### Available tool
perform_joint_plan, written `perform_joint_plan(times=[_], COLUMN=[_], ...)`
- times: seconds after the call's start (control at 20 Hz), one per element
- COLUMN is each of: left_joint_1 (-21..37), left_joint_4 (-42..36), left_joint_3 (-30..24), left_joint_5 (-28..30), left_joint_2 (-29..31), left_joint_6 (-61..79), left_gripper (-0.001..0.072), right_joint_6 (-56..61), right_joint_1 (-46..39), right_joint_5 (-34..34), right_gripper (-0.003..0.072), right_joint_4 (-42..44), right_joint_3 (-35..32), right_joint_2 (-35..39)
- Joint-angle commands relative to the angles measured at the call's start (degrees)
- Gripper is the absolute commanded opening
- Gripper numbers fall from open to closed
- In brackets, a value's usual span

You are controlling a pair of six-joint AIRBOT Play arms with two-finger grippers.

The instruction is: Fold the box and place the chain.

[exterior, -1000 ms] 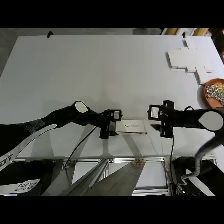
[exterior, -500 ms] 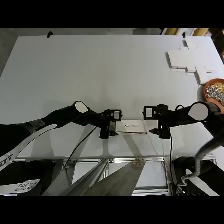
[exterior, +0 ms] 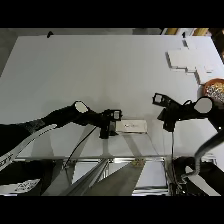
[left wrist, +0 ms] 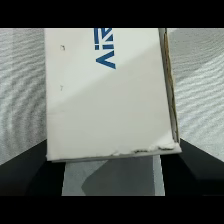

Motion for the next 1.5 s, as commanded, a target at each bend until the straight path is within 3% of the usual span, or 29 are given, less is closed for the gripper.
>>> perform_joint_plan(times=[0.0, 0.85, 1.0, 1.05, 1.25, 1.45], left_joint_1=[0.0, 0.3, 1.4, 2.3, 10.6, 27.6], left_joint_4=[0.0, 0.8, 11.6, 16.4, 26.0, 32.4], left_joint_3=[0.0, 0.0, 0.0, 0.0, 0.0, 0.0], left_joint_5=[0.0, -0.5, -0.4, -0.3, 1.6, 1.8], left_joint_2=[0.0, 1.1, 5.6, 7.7, 16.8, 24.8], left_joint_6=[0.0, -0.5, -5.3, -8.4, -22.1, -39.3], left_gripper=[0.0289, 0.0290, 0.0284, 0.0247, 0.0254, 0.0284], right_joint_6=[10.7, 11.0, 11.0, 11.0, 11.0, 11.0], right_joint_1=[-4.1, -4.4, -4.4, -4.4, -4.4, -4.4], right_joint_5=[0.7, 1.6, 1.6, 1.6, 1.6, 1.6], right_gripper=[0.0022, 0.0022, 0.0022, 0.0022, 0.0022, 0.0022], right_joint_4=[-3.3, -3.1, -3.1, -3.1, -3.1, -3.1], right_joint_3=[0.0, 0.0, 0.0, 0.0, 0.0, 0.0], right_joint_2=[-0.4, -0.4, -0.4, -0.4, -0.4, -0.4])
